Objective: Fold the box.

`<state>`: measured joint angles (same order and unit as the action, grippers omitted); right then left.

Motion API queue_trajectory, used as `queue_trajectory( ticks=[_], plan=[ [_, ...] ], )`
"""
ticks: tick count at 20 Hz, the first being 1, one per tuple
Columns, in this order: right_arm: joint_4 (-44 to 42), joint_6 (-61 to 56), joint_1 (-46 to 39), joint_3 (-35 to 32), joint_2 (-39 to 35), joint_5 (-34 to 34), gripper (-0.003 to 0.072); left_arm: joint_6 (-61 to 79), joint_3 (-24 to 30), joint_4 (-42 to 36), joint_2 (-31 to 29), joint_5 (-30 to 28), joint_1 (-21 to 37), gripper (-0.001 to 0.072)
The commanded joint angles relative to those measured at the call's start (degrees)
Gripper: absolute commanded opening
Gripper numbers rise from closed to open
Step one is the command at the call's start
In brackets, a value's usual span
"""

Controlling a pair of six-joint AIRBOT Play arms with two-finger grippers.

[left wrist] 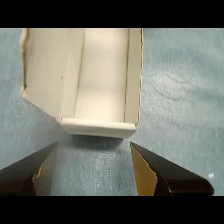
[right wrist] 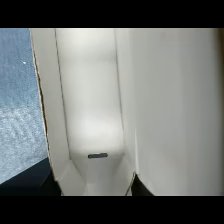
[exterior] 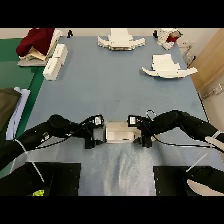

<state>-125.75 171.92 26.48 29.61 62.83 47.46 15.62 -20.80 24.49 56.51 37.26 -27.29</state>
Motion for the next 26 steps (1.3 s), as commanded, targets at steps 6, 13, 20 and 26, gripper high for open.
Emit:
queue_trajectory(
  ticks=[6,13,20,26],
  plan=[
    [0.0,0.0,0.0,0.1,0.0,0.0,0.0499,4.1,-0.9,-5.2,4.6,-3.0,-5.3,0.0694],
    [0.0,0.0,0.0,0.1,0.0,0.0,0.05,2.8,-2.9,-4.0,7.4,-4.3,-6.0,0.0694],
    [0.0,0.0,0.0,0.1,0.0,0.0,0.05,-0.4,-4.2,-1.3,8.7,-3.7,-6.0,0.0499],
    [0.0,0.0,0.0,0.1,0.0,0.0,0.05,-0.7,-4.8,1.0,9.3,-1.2,-5.9,0.0462]
  ],
)
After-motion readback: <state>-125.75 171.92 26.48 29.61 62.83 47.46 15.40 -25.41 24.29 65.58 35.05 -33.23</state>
